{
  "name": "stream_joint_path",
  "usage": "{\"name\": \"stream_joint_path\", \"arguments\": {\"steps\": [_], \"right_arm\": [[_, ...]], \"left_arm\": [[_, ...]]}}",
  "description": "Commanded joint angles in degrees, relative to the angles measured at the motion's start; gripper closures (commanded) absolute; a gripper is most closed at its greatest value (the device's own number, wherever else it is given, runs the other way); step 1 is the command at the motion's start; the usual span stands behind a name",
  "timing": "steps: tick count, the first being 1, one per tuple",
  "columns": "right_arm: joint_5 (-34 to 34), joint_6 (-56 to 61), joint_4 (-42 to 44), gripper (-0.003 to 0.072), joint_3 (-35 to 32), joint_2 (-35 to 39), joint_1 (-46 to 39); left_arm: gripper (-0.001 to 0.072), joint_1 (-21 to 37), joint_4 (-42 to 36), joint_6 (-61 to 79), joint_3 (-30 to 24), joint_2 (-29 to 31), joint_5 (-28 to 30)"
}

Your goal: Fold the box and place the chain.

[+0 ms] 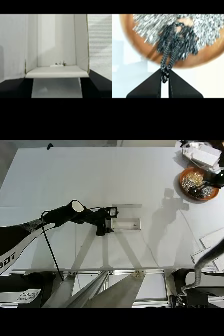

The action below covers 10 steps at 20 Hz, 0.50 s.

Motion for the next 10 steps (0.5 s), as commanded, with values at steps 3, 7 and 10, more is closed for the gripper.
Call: {"name": "stream_joint_path", "arguments": {"steps": [3, 7, 10], "right_arm": [[14.7, -4.0, 9.5, 0.0672, 0.0, 13.2, 1.9], [19.6, -3.5, 10.9, 0.0672, -0.2, 22.0, 10.4], [22.0, -1.6, 10.4, 0.0672, -1.4, 27.7, 17.6]], "left_arm": [[0.0396, 0.0, 0.0, 0.0, 0.0, 0.0, 0.0], [0.0396, 0.0, 0.0, 0.0, 0.0, 0.0, 0.0], [0.0396, 0.0, 0.0, 0.0, 0.0, 0.0, 0.0]]}}
